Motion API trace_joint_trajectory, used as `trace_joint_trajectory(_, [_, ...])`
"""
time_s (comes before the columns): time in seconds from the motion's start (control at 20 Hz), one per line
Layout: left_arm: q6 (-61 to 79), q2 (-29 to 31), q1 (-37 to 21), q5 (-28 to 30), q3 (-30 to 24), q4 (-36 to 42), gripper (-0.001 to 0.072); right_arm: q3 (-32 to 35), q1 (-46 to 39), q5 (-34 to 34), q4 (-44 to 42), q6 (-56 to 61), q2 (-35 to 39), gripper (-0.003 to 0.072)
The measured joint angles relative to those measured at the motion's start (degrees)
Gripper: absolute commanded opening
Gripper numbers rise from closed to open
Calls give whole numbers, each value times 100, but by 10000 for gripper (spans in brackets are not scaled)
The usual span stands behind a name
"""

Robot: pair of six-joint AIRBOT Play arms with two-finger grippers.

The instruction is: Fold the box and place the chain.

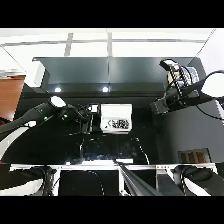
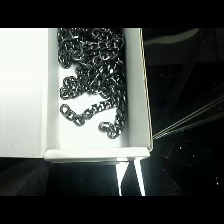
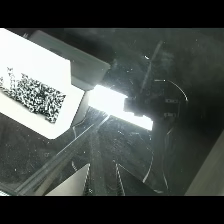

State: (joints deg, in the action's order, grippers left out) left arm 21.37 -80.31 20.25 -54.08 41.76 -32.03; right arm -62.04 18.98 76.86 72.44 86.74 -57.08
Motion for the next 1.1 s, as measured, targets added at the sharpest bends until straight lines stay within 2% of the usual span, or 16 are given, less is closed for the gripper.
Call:
trace_joint_trajectory(0.3, [-192,-11,103,190,0,289,668,2,0,-203,0,0,0,201])
trace_joint_trajectory(0.35, [-221,-11,127,225,0,284,619,7,0,-304,2,0,0,202])
trace_joint_trajectory(0.7, [-269,-11,225,269,4,170,596,13,0,-1178,7,184,-197,202])
trace_joint_trajectory(0.75, [-271,-11,232,273,4,162,498,13,0,-1239,4,203,-269,201])
trace_joint_trajectory(0.8, [-271,-11,240,278,4,160,362,13,0,-1325,4,219,-356,202])
trace_joint_trajectory(0.9, [-273,-11,256,286,4,140,340,13,0,-1537,2,302,-555,213])
trace_joint_trajectory(0.95, [-273,-9,260,291,7,131,340,13,0,-1690,-15,356,-669,516])
trace_joint_trajectory(1.0, [-273,-9,264,291,7,125,340,13,-9,-1853,-72,396,-778,708])
trace_joint_trajectory(1.1, [-273,-9,267,293,7,118,340,13,-24,-2199,-275,442,-1001,707])
